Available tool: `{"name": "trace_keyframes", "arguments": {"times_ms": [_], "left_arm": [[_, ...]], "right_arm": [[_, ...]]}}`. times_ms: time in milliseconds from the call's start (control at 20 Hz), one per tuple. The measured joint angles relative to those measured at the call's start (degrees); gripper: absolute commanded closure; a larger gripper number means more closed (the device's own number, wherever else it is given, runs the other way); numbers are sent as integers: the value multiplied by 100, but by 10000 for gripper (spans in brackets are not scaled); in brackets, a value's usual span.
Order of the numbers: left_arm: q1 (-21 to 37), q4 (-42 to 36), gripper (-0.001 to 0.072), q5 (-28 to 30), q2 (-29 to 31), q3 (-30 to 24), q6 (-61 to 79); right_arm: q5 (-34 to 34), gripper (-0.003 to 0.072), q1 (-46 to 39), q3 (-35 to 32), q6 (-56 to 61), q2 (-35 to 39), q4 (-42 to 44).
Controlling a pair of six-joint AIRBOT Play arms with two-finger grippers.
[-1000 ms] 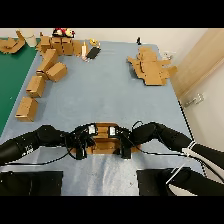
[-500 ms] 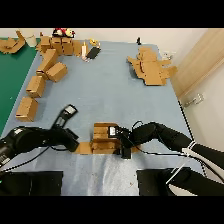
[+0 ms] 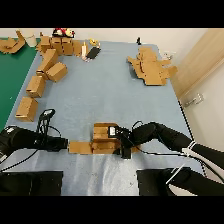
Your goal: Fold the box.
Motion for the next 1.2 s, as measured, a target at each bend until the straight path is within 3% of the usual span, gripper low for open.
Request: {"name": "trace_keyframes", "arguments": {"times_ms": [300, 900, 1200], "left_arm": [[28, -1600, 700, 243, -581, -26, 962], [-1019, -2813, 700, 1193, -925, -212, 1333], [-1121, -3163, 700, 1364, -863, -96, 1370]], "right_arm": [[2, 240, 0, 0, 0, 0, 0], [2, 240, 0, 0, 0, 0, -2], [0, 240, 0, 0, 0, 0, -2]]}}
